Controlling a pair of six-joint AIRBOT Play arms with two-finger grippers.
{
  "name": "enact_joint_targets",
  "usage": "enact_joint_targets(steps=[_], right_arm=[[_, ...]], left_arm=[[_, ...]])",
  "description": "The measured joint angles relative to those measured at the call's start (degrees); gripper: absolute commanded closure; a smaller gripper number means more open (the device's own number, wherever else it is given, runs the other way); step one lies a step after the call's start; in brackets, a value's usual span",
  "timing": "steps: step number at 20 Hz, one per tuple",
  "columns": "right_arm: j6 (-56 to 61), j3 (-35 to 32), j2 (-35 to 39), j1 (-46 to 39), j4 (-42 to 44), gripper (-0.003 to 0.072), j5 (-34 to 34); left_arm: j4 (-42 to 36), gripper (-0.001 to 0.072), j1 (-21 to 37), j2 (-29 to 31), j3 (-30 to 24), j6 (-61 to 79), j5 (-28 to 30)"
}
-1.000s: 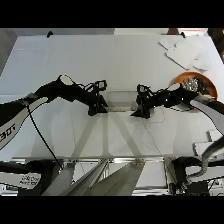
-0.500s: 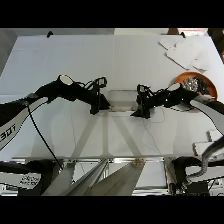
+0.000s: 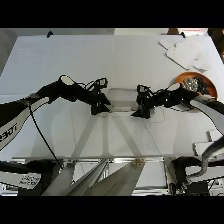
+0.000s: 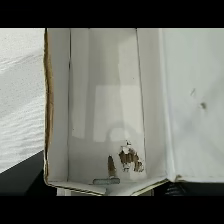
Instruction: Fold the box and place the chain.
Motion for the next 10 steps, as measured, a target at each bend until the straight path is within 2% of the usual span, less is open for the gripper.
enact_joint_targets(steps=[2, 4, 6, 9, 10], right_arm=[[-0.02, 0.0, 0.0, 0.0, -0.02, 0.0168, 0.02], [-0.04, 0.0, 0.0, 0.02, -0.02, 0.0168, 0.04], [-0.02, 0.0, 0.0, 0.02, 0.02, 0.0168, 0.02], [-0.02, 0.0, 0.0, 0.02, 0.13, 0.0168, 0.02], [-0.02, 0.0, 0.0, 0.02, 0.07, 0.0168, 0.02]], left_arm=[[0.2, 0.0583, 0.02, -0.02, 0.0, -0.02, -0.04], [0.07, 0.0586, 0.02, 0.04, 0.0, -0.02, -0.26], [0.5, 0.0627, 0.07, 0.61, -0.02, -0.02, -0.28], [4.17, 0.0637, 0.52, 3.13, 0.0, -0.33, -0.42], [5.79, 0.0673, 0.98, 4.24, -0.02, -1.11, -0.59]])
